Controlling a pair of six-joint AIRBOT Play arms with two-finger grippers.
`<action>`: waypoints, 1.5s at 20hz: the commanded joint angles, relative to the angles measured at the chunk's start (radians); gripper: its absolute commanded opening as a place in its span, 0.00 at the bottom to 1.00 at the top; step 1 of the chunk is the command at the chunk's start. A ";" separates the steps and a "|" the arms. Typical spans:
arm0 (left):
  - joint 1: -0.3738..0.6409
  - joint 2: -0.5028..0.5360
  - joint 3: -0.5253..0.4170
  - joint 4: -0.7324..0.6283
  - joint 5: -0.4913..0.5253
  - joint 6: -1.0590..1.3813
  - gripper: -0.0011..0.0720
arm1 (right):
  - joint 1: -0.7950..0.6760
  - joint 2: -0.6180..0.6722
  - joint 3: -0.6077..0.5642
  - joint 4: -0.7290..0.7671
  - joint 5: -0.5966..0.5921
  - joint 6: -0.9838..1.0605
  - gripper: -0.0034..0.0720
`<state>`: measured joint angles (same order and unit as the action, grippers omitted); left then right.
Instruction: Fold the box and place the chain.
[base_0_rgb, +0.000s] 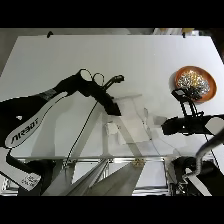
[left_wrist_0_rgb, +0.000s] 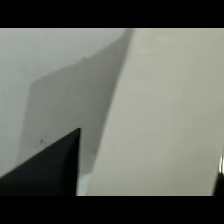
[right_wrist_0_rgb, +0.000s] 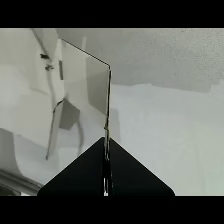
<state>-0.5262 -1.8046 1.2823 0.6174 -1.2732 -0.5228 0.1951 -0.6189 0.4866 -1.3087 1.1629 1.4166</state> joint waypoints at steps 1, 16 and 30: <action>-0.031 -0.010 0.000 -0.006 0.027 0.080 0.27 | 0.001 0.001 0.000 0.002 0.000 0.001 0.07; -0.121 0.123 -0.005 0.286 0.199 0.223 0.02 | 0.001 0.002 0.164 -0.164 0.005 -0.039 0.50; -0.148 0.091 -0.005 0.308 0.256 0.241 0.02 | 0.001 0.002 0.164 -0.164 0.005 -0.066 0.50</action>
<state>-0.6735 -1.7103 1.2778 0.9058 -1.0210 -0.2794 0.1951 -0.6182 0.6502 -1.4734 1.1675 1.3552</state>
